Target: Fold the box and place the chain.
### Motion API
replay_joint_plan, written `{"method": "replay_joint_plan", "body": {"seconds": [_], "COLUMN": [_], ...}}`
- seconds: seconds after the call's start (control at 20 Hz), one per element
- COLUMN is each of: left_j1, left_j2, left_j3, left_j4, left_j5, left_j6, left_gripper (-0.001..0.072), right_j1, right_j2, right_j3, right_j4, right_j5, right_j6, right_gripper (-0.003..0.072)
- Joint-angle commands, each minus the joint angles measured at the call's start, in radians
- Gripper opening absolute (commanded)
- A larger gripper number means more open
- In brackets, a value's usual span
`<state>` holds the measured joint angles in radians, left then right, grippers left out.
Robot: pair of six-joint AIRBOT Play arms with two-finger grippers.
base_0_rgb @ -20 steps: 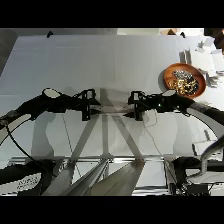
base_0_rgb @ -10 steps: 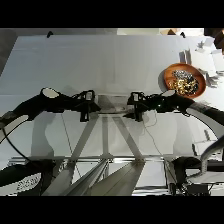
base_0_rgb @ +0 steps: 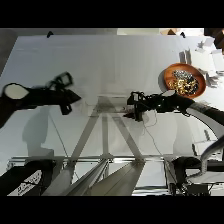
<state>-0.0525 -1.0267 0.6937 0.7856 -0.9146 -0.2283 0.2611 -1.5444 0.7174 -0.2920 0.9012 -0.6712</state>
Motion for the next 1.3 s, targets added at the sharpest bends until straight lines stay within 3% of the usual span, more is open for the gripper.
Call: {"method": "replay_joint_plan", "body": {"seconds": [0.0, 0.1, 0.25, 0.5, 0.85, 1.0, 1.25], "left_j1": [0.165, 0.195, 0.143, -0.018, -0.132, -0.14, -0.139], "left_j2": [0.032, -0.02, -0.161, -0.333, -0.343, -0.343, -0.334], "left_j3": [0.0, 0.0, 0.0, 0.0, 0.0, 0.0, 0.0], "left_j4": [0.064, 0.064, 0.058, 0.055, 0.009, -0.087, -0.126], "left_j5": [-0.01, -0.056, -0.144, -0.034, 0.021, -0.007, -0.067], "left_j6": [-0.537, -0.705, -0.724, -0.793, -0.793, -0.789, -0.789], "left_gripper": [0.0011, 0.0008, 0.0008, 0.0008, 0.0009, 0.001, 0.0017], "right_j1": [0.0, 0.0, 0.0, 0.0, 0.0, 0.0, 0.0], "right_j2": [0.0, 0.0, 0.0, 0.0, 0.0, 0.0, 0.0], "right_j3": [0.001, 0.001, 0.001, 0.001, 0.001, 0.001, 0.001], "right_j4": [0.0, 0.0, 0.0, 0.0, 0.0, 0.0, 0.0], "right_j5": [0.0, 0.0, 0.0, 0.0, 0.0, 0.0, 0.0], "right_j6": [0.0, 0.0, 0.0, 0.0, 0.0, 0.0, 0.0], "right_gripper": [0.0536, 0.0536, 0.0536, 0.0536, 0.0536, 0.0536, 0.0536]}}
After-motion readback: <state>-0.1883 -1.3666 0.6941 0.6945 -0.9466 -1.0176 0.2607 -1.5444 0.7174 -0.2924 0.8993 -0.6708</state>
